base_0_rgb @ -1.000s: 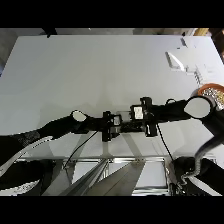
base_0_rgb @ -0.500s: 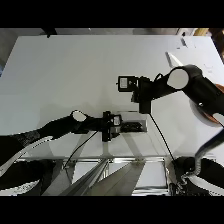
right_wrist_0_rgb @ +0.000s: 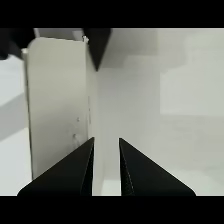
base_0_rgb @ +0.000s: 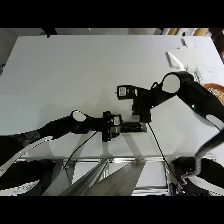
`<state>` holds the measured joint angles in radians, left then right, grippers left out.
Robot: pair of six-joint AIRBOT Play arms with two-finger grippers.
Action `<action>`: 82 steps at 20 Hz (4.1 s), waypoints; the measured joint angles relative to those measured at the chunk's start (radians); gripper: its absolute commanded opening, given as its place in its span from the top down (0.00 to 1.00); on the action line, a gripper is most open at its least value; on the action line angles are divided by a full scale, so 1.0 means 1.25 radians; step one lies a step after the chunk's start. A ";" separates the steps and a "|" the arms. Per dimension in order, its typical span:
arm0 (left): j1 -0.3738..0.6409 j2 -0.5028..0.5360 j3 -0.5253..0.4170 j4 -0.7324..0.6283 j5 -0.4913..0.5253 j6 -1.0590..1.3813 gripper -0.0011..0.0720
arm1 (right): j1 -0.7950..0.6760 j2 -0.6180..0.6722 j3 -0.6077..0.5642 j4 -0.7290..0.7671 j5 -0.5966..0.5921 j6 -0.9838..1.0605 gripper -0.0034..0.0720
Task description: Fold the box and place the chain.
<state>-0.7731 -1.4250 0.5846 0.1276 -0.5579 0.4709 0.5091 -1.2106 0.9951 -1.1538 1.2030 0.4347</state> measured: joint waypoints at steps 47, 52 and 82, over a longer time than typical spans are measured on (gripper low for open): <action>0.000 0.000 0.000 0.000 0.000 0.001 0.56 | 0.129 0.158 -0.227 -0.040 -0.172 0.002 0.66; 0.000 0.000 0.000 -0.001 0.002 -0.001 0.56 | 0.129 0.160 -0.238 -0.058 -0.199 0.004 0.76; 0.000 0.000 0.000 0.001 -0.003 0.002 0.56 | 0.129 0.225 -0.278 -0.019 -0.223 0.026 0.64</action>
<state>-0.7734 -1.4250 0.5846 0.1287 -0.5613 0.4736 0.6701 -0.9295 0.6476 -1.1770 0.9241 0.4667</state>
